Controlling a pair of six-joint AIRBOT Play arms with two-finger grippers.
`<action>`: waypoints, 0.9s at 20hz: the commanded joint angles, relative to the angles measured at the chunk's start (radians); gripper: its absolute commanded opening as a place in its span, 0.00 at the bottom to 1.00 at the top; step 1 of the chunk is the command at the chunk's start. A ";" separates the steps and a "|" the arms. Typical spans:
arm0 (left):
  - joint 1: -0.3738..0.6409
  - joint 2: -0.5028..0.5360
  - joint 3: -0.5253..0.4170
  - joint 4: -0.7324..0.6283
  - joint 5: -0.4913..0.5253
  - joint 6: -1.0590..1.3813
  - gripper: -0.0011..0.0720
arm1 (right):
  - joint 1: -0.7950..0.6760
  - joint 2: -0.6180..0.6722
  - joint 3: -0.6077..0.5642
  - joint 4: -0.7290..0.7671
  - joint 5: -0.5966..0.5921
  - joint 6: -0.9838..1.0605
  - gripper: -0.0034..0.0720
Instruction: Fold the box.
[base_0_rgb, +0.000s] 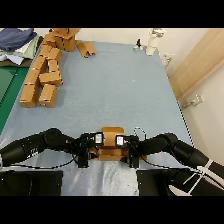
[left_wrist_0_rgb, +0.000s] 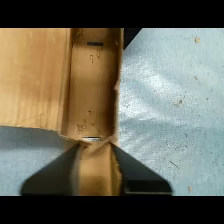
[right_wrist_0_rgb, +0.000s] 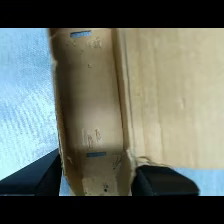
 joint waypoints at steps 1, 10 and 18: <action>-0.005 -0.006 0.000 -0.004 0.048 0.002 0.26 | 0.001 0.000 0.001 0.001 -0.001 -0.002 0.73; -0.005 -0.002 0.000 0.029 -0.005 0.032 0.25 | 0.001 0.000 0.001 0.001 -0.001 -0.002 0.73; 0.003 0.067 0.000 0.151 -0.047 0.017 0.75 | 0.001 0.000 0.001 0.001 -0.001 -0.002 0.73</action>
